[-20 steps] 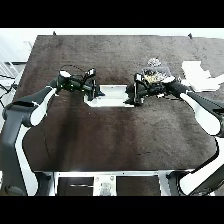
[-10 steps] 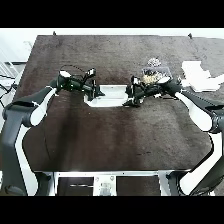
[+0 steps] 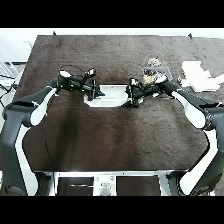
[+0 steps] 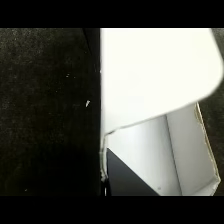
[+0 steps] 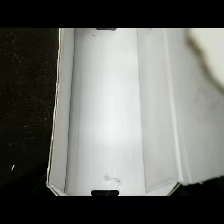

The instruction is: Fold the box and place the chain.

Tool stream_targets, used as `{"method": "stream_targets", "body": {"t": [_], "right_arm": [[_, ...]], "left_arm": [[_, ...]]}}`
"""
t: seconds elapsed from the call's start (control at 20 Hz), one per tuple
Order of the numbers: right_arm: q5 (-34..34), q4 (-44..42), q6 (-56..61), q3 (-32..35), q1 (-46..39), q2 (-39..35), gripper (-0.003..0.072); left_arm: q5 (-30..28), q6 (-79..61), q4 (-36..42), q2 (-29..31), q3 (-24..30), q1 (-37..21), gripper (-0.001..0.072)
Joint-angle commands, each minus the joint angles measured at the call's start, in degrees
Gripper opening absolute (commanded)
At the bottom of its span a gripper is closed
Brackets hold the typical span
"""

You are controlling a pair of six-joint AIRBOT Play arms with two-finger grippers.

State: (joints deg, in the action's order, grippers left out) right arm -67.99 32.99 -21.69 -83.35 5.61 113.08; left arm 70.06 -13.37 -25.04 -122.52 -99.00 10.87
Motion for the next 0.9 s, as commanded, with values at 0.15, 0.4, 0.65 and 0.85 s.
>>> {"method": "stream_targets", "body": {"t": [0.15, 0.4, 0.65, 0.85], "right_arm": [[-0.5, 0.2, -0.1, -1.2, 0.9, 0.8, 0.0679], [-0.6, -0.6, 0.0, -1.2, 1.1, 1.1, 0.0655], [-0.7, -1.0, 0.0, -1.2, 1.1, 1.2, 0.0594], [-0.7, -1.0, 0.0, -1.2, 1.1, 1.2, 0.0597]], "left_arm": [[0.0, 0.0, 0.1, 0.0, 0.0, 0.0, 0.0019], [0.0, 0.0, 0.1, 0.0, 0.0, 0.0, 0.0019], [0.0, 0.0, 0.2, 0.0, 0.0, 0.0, 0.0019], [0.0, 0.0, 0.2, 0.0, 0.0, 0.0, 0.0019]]}}
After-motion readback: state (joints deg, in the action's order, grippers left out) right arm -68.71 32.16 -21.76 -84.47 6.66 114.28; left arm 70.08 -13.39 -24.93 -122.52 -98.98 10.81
